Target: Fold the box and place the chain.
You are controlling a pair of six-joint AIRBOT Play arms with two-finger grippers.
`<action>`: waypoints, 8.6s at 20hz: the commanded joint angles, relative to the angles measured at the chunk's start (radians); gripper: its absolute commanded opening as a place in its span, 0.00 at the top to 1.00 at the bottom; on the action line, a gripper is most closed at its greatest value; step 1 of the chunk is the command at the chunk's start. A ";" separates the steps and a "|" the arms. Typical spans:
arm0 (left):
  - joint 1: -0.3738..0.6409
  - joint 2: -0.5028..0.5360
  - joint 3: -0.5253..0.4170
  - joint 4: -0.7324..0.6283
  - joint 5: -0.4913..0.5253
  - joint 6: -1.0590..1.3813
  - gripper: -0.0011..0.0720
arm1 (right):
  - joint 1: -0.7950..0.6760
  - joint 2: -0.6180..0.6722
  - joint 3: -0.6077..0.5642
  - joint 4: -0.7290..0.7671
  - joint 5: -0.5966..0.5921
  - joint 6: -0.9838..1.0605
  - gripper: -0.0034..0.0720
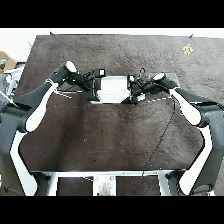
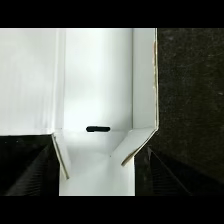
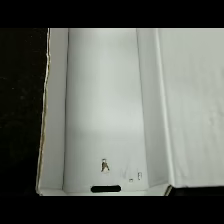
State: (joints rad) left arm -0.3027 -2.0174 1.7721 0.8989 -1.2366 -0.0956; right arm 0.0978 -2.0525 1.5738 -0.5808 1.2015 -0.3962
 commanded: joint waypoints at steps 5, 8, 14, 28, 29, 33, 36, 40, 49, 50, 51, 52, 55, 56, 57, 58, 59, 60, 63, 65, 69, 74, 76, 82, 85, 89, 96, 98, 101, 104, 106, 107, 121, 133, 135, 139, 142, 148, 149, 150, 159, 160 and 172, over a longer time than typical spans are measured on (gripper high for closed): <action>-0.003 0.001 -0.003 -0.001 -0.005 -0.008 0.67 | 0.000 -0.001 0.001 0.001 0.000 0.000 0.37; -0.003 0.001 -0.003 -0.009 -0.003 -0.008 0.67 | 0.000 -0.001 0.001 0.001 0.000 0.000 0.37; -0.003 0.001 -0.003 -0.121 0.013 -0.008 0.67 | 0.000 -0.001 0.001 0.001 0.000 0.000 0.37; -0.004 0.000 -0.069 -0.183 0.073 0.106 0.67 | 0.001 -0.001 0.001 0.001 0.000 0.000 0.37; -0.004 0.000 -0.069 -0.196 0.075 0.106 0.67 | 0.000 -0.001 0.001 0.001 0.000 0.000 0.37; -0.004 0.000 -0.069 -0.240 0.077 0.132 0.67 | 0.000 -0.001 0.001 0.001 0.000 0.000 0.37; -0.004 0.000 -0.069 -0.240 0.077 0.131 0.67 | 0.000 -0.001 0.001 0.001 0.000 0.000 0.37; -0.004 0.000 -0.069 -0.236 0.075 0.131 0.12 | 0.000 -0.001 0.001 0.001 0.000 0.000 0.37; 0.014 0.001 -0.069 -0.193 0.074 0.078 0.27 | 0.000 -0.001 0.001 0.001 0.000 0.000 0.37; 0.026 0.002 -0.068 -0.195 0.065 0.065 0.44 | 0.001 -0.001 0.001 0.001 0.000 0.000 0.37; 0.040 0.005 -0.068 -0.196 0.047 0.058 0.63 | 0.000 -0.001 0.001 0.001 0.000 0.000 0.37; 0.054 0.007 -0.059 -0.197 0.022 0.040 0.81 | 0.000 -0.001 0.001 0.001 0.000 0.000 0.37; 0.095 0.015 0.008 -0.200 -0.082 -0.078 0.97 | 0.001 -0.001 0.001 0.001 0.001 0.000 0.37; 0.111 0.015 0.040 -0.199 -0.102 -0.159 0.97 | 0.001 -0.001 0.001 0.001 0.001 0.000 0.37; 0.129 0.015 0.075 -0.198 -0.116 -0.257 0.97 | 0.000 -0.001 0.001 0.001 0.001 0.000 0.37; 0.151 0.015 0.111 -0.195 -0.129 -0.394 0.97 | 0.000 -0.001 0.001 0.001 0.006 0.000 0.37; 0.172 0.016 0.145 -0.195 -0.148 -0.546 0.97 | 0.000 -0.001 0.001 0.001 0.007 0.000 0.37; 0.192 0.016 0.167 -0.193 -0.174 -0.673 0.98 | 0.000 -0.001 0.001 0.001 0.007 0.000 0.37; 0.256 0.029 0.153 -0.188 -0.185 -0.949 0.98 | 0.000 -0.001 0.001 0.001 0.007 0.000 0.37; 0.269 0.064 0.091 -0.187 -0.153 -0.989 0.98 | 0.000 -0.001 0.001 0.001 0.007 0.000 0.37; 0.267 0.209 -0.175 -0.176 0.046 -1.011 0.98 | 0.000 -0.001 0.001 0.001 0.007 0.000 0.37; 0.260 0.233 -0.399 -0.224 0.093 -0.988 0.98 | 0.000 -0.001 0.001 0.001 0.007 0.000 0.37; 0.253 0.230 -0.436 -0.256 0.123 -0.965 0.98 | 0.000 -0.001 0.001 0.001 0.007 0.000 0.37; 0.223 0.161 -0.443 -0.300 0.127 -0.942 0.98 | 0.000 -0.001 0.001 0.001 0.007 0.000 0.37; 0.223 0.151 -0.443 -0.308 0.135 -0.932 0.98 | 0.000 -0.001 0.001 0.001 0.007 0.000 0.37; 0.211 0.138 -0.443 -0.341 0.130 -0.921 0.98 | 0.000 -0.001 0.001 0.001 0.007 0.000 0.37; 0.173 0.117 -0.430 -0.431 0.118 -0.861 0.97 | 0.001 -0.001 0.001 0.001 0.007 0.000 0.37; 0.173 0.117 -0.413 -0.434 0.098 -0.865 0.97 | 0.000 -0.001 0.001 0.001 0.007 0.000 0.37; 0.173 0.118 -0.390 -0.449 0.071 -0.864 0.94 | 0.000 -0.001 0.001 0.001 0.007 0.000 0.37; 0.173 0.119 -0.359 -0.473 0.023 -0.865 0.32 | 0.000 -0.001 0.001 0.001 0.007 0.000 0.37; 0.172 0.119 -0.349 -0.473 0.009 -0.865 0.32 | 0.000 -0.001 0.001 0.001 0.007 0.000 0.37; 0.172 0.119 -0.349 -0.474 0.009 -0.865 0.32 | 0.000 -0.001 0.001 0.001 0.007 0.000 0.37; 0.083 0.121 -0.245 -0.299 0.074 -1.006 0.32 | 0.000 -0.001 0.001 0.001 0.007 0.000 0.37; -0.051 0.120 -0.114 0.010 0.154 -1.377 0.42 | 0.000 -0.001 0.001 0.001 0.007 0.000 0.37; -0.071 0.120 -0.099 0.070 0.169 -1.434 0.42 | 0.000 -0.001 0.001 0.001 0.007 0.000 0.37; -0.089 0.116 -0.087 0.121 0.180 -1.502 0.42 | 0.000 -0.001 0.001 0.001 0.007 0.000 0.37; -0.113 0.115 -0.087 0.195 0.206 -1.538 0.42 | 0.000 -0.001 0.001 0.001 0.007 0.000 0.37; -0.145 0.113 -0.079 0.286 0.225 -1.635 0.42 | 0.000 -0.001 0.001 0.001 0.006 0.000 0.37; -0.150 0.113 -0.069 0.308 0.225 -1.651 0.42 | 0.000 -0.001 0.001 0.001 0.006 0.000 0.37; -0.159 0.109 -0.053 0.343 0.222 -1.678 0.42 | 0.000 -0.001 0.001 0.001 0.007 0.000 0.37; -0.277 -0.086 0.304 0.707 -0.144 -1.913 0.49 | 0.000 -0.001 0.001 0.001 0.007 0.000 0.37; -0.277 -0.092 0.304 0.708 -0.143 -1.913 0.49 | 0.000 -0.001 0.001 0.001 0.007 0.000 0.37; -0.300 -0.120 0.304 0.777 -0.098 -2.029 0.52 | 0.000 -0.001 0.001 0.001 0.007 0.000 0.37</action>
State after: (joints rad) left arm -0.5976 -2.1307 2.0754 1.6547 -1.3437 -2.0876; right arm 0.0978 -2.0529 1.5738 -0.5800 1.2083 -0.3962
